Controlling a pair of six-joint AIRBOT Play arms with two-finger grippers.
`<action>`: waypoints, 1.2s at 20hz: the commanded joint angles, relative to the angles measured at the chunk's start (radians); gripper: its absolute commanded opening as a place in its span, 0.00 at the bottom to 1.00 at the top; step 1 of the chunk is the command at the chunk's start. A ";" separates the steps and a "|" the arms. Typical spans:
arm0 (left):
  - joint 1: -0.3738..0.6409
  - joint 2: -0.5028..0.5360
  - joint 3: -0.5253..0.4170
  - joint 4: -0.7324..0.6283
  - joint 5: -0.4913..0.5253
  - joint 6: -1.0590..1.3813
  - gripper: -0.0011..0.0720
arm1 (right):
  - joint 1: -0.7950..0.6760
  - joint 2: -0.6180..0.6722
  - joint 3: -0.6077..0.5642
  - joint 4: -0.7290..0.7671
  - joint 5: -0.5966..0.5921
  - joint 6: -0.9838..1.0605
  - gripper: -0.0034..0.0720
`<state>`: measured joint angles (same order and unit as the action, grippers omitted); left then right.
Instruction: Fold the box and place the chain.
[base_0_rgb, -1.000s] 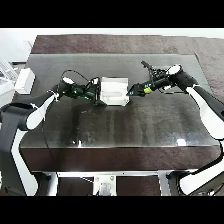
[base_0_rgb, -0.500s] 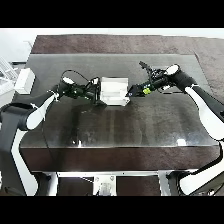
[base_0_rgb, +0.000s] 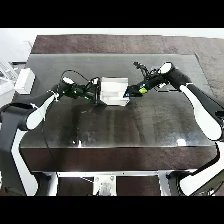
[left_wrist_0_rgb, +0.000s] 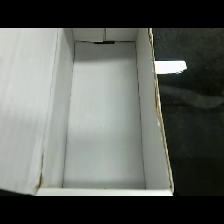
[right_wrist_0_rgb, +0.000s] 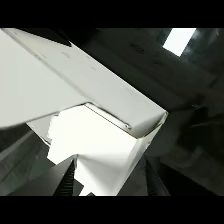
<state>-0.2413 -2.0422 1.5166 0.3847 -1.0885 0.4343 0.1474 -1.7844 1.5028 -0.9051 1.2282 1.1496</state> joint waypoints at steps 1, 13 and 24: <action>0.001 0.000 0.000 0.000 -0.004 0.000 0.66 | 0.021 -0.003 0.027 -0.111 0.023 0.086 0.74; 0.001 0.000 0.000 0.000 -0.005 -0.015 0.66 | 0.106 -0.027 0.114 -0.249 0.026 0.333 0.73; 0.001 0.000 0.000 0.000 -0.005 -0.015 0.66 | 0.177 -0.048 0.172 -0.342 0.029 0.471 0.71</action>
<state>-0.2409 -2.0426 1.5166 0.3851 -1.0946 0.4202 0.3138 -1.8309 1.6707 -1.2232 1.2572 1.5864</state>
